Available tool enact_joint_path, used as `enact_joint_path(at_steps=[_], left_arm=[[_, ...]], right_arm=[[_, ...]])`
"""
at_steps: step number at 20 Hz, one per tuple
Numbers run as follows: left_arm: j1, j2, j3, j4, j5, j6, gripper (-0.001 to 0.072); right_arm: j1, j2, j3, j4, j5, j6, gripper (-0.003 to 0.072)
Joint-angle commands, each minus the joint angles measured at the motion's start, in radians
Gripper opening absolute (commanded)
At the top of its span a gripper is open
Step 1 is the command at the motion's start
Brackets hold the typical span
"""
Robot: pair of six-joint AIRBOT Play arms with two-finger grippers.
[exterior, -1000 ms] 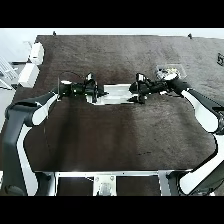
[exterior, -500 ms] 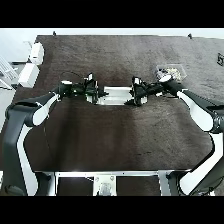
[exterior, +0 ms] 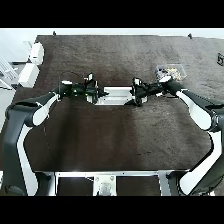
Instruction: Fold the box and place the chain.
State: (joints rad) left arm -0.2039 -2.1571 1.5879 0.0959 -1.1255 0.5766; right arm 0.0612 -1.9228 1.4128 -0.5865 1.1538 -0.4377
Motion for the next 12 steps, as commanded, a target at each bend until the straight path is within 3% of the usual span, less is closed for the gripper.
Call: enact_joint_path(at_steps=[1, 12], left_arm=[[0.001, 0.000, 0.000, 0.001, 0.000, 0.000, 0.0022], [0.001, 0.000, 0.000, 0.001, 0.000, 0.000, 0.0022]], right_arm=[[0.002, -0.002, 0.003, 0.010, -0.003, -0.012, 0.0626], [0.007, -0.016, 0.016, 0.010, 0.011, -0.039, 0.0626]])
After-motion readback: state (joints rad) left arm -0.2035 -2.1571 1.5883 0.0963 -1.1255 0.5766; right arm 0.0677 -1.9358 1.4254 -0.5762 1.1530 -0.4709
